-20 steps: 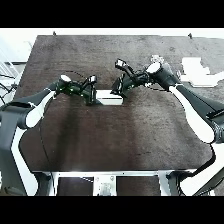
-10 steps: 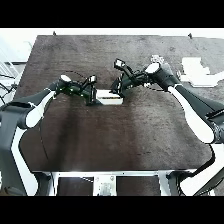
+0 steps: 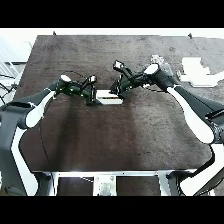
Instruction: Fold the box and place the chain.
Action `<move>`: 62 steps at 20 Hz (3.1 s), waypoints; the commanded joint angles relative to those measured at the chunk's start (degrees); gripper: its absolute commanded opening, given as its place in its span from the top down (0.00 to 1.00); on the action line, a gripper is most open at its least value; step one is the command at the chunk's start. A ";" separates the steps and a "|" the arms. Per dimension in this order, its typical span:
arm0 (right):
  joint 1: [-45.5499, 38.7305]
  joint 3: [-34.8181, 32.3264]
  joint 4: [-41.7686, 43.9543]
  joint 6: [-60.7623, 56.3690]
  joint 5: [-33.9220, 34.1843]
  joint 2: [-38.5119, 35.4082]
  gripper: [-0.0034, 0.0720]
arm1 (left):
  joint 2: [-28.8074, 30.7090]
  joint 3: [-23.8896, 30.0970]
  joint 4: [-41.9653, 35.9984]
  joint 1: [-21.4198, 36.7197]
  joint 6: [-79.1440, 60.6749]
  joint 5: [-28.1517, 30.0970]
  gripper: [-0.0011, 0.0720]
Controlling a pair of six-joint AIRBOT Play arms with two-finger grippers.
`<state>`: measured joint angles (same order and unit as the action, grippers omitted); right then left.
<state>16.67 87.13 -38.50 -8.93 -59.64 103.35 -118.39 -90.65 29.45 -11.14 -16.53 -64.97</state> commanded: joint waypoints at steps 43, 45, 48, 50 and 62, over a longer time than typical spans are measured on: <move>-1.64 -2.71 12.96 5.60 -1.68 0.20 0.89 | -0.02 0.00 0.02 0.00 -0.02 -0.02 0.37; -1.64 -2.73 12.74 3.26 -1.68 1.07 0.94 | -0.02 0.00 0.02 0.00 -0.02 -0.02 0.37; -1.44 -2.91 12.35 1.16 -1.73 3.08 0.94 | -0.02 0.00 0.02 0.00 -0.02 -0.02 0.37; -1.07 -2.93 12.35 0.00 -1.77 4.31 0.94 | -0.02 0.00 0.02 0.00 0.00 -0.02 0.37; -0.55 -6.43 9.29 -4.37 -2.69 5.40 0.94 | -0.02 0.00 0.02 0.00 -0.02 -0.02 0.37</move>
<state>16.05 81.10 -26.74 -11.49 -62.83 108.44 -118.39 -90.63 29.71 -11.09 -16.86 -65.34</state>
